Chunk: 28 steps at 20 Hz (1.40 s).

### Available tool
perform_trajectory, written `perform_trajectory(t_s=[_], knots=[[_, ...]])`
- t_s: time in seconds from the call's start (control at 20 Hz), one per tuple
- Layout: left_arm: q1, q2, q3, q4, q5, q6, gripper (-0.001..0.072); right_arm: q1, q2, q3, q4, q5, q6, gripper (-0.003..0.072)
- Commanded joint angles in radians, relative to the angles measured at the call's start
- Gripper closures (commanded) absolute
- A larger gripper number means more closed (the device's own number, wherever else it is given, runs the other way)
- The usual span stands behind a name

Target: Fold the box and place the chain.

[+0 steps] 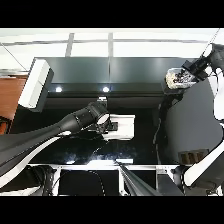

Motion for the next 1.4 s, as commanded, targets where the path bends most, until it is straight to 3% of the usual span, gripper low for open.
perform_trajectory(t_s=[0.0, 0.05, 0.1, 0.2, 0.25, 0.65, 1.05, 1.1, 1.15, 1.25, 1.35], knots=[[0.001, 0.0, 0.001, 0.0, -0.002, 0.0, 0.0679, -0.002, -0.016, 0.0, 0.0, -0.015, 0.018, 0.0031], [0.001, 0.0, 0.001, 0.0, -0.002, 0.0, 0.0679, -0.002, -0.02, 0.001, 0.0, -0.009, 0.017, 0.0032], [0.001, 0.0, 0.001, 0.0, -0.002, 0.0, 0.0679, -0.002, -0.021, 0.0, 0.005, -0.004, 0.017, 0.0095], [0.001, 0.0, 0.001, 0.0, -0.002, 0.0, 0.0679, -0.002, -0.021, 0.007, 0.008, 0.005, 0.011, 0.0101], [0.001, 0.0, 0.001, 0.0, -0.002, 0.0, 0.0679, -0.002, -0.021, 0.015, 0.006, 0.016, 0.0, 0.015], [0.001, 0.0, 0.001, 0.0, -0.001, 0.0, 0.0679, -0.002, 0.002, 0.044, -0.064, 0.062, -0.016, 0.015], [0.001, 0.0, 0.001, 0.0, -0.002, 0.0, 0.0679, 0.001, -0.048, 0.043, -0.016, 0.056, -0.053, 0.015], [0.001, 0.0, 0.001, 0.0, -0.002, 0.0, 0.0679, 0.003, -0.051, 0.043, -0.011, 0.055, -0.055, 0.0248], [0.001, 0.0, 0.001, 0.0, -0.002, 0.0, 0.0679, 0.003, -0.051, 0.043, -0.015, 0.054, -0.055, 0.0277], [0.001, 0.0, 0.001, 0.0, -0.002, 0.0, 0.0679, 0.001, -0.047, 0.044, -0.016, 0.065, -0.067, 0.0581], [0.001, 0.0, 0.001, 0.0, -0.002, 0.0, 0.0679, 0.002, -0.028, 0.044, -0.019, 0.074, -0.132, 0.0671]])
